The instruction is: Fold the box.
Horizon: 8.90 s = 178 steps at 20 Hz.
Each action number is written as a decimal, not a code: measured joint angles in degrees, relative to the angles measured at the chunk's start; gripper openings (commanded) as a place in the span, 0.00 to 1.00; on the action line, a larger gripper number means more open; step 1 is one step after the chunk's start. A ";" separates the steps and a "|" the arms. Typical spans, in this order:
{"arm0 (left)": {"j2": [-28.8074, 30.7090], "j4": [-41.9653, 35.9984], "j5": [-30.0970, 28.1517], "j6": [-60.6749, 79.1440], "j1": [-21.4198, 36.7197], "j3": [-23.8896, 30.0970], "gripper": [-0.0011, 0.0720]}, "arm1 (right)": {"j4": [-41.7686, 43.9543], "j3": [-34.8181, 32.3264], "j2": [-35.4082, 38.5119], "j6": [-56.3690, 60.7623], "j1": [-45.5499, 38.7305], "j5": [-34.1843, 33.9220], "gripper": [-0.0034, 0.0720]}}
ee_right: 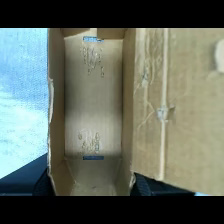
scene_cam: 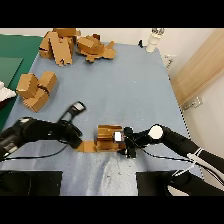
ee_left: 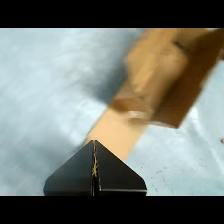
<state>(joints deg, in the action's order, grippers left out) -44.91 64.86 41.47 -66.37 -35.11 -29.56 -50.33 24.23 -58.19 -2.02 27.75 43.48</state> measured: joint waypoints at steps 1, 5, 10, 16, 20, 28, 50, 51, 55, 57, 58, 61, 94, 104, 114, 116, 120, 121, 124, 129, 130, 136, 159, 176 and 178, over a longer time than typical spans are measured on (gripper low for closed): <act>2.38 2.64 1.70 -6.34 1.99 0.07 0.03 | 0.00 0.00 0.00 0.00 0.00 0.00 0.79; 7.56 7.10 8.41 -24.41 7.82 1.86 0.03 | -0.02 0.00 0.00 0.00 0.00 0.00 0.79; 6.80 0.52 8.13 -32.94 8.59 7.72 0.03 | 0.00 0.00 0.00 0.02 0.00 0.00 0.79; 5.16 -7.50 0.59 -38.10 3.72 10.69 0.03 | -0.02 0.00 0.00 0.02 0.00 0.00 0.79; 1.60 -9.38 -3.50 -41.31 -0.15 11.04 0.03 | -0.02 0.00 0.00 0.02 0.00 0.00 0.79; -4.94 -15.87 -13.51 -42.69 -8.28 11.15 0.03 | -0.02 0.00 0.00 0.02 0.00 0.00 0.79; -5.73 -19.93 -19.58 -42.23 -13.44 5.99 0.04 | 0.00 0.00 0.00 0.04 0.00 0.00 0.79; -5.73 -19.91 -19.45 -42.05 -13.44 5.97 0.04 | -0.02 0.00 0.00 0.04 0.00 0.00 0.79; -5.73 -19.08 -18.97 -41.88 -13.44 5.90 0.04 | -0.02 0.00 0.00 0.02 0.00 0.00 0.79; -5.73 -18.38 -18.75 -42.27 -13.27 5.79 0.04 | 0.00 0.00 0.00 0.00 0.00 0.00 0.79; -5.68 -17.97 -18.71 -42.34 -13.27 5.64 0.03 | 0.00 0.00 0.00 0.00 0.00 0.00 0.79; -4.37 -16.96 -19.32 -42.64 -12.96 5.07 0.04 | -0.02 0.00 0.00 0.02 0.00 0.00 0.79; -13.60 -14.10 -1.18 -44.24 -12.68 -7.58 0.32 | 0.00 0.00 0.00 0.04 0.00 0.00 0.79; -15.10 -12.63 -1.60 -44.50 -13.09 -8.76 0.36 | 0.00 -0.02 0.00 0.07 -0.02 0.00 0.79; -14.97 6.82 5.31 -56.35 -14.58 -10.47 0.36 | 0.00 0.00 0.00 -0.04 0.00 0.00 0.79; -15.26 8.44 5.16 -57.77 -15.61 -11.23 0.36 | 0.00 0.00 0.00 -0.02 0.00 0.00 0.79; -16.41 9.62 3.85 -60.74 -17.79 -11.89 0.36 | 0.00 0.00 0.00 0.02 0.00 0.00 0.79; -16.63 9.79 3.28 -61.40 -18.49 -12.00 0.36 | -0.02 0.00 0.00 0.02 0.00 0.00 0.79; -17.22 10.91 2.62 -62.93 -19.98 -12.46 0.36 | 0.00 0.00 0.00 0.00 0.00 0.00 0.79; -17.14 11.04 5.46 -63.89 -20.85 -13.62 0.36 | 0.00 0.00 0.00 0.02 0.00 0.00 0.79; -17.14 11.15 5.77 -64.00 -20.92 -13.81 0.36 | -0.02 0.00 0.00 0.00 0.00 0.00 0.79; -17.57 12.20 6.67 -65.70 -21.22 -15.13 0.36 | -0.02 0.00 0.00 0.00 0.00 0.00 0.79; -33.62 20.02 15.45 -78.99 -27.30 -27.12 0.36 | 0.00 0.00 0.00 0.00 0.00 0.00 0.79; -34.32 20.06 11.39 -82.09 -27.41 -27.85 0.52 | 0.00 0.00 0.04 -0.02 -0.02 0.00 0.79; -33.42 20.46 11.50 -81.92 -27.41 -27.89 0.52 | 0.00 0.00 0.04 -0.04 -0.02 -0.02 0.79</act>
<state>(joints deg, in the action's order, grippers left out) -78.32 85.32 52.97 -148.29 -62.52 -57.45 -50.33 24.23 -58.15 -2.07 27.73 43.46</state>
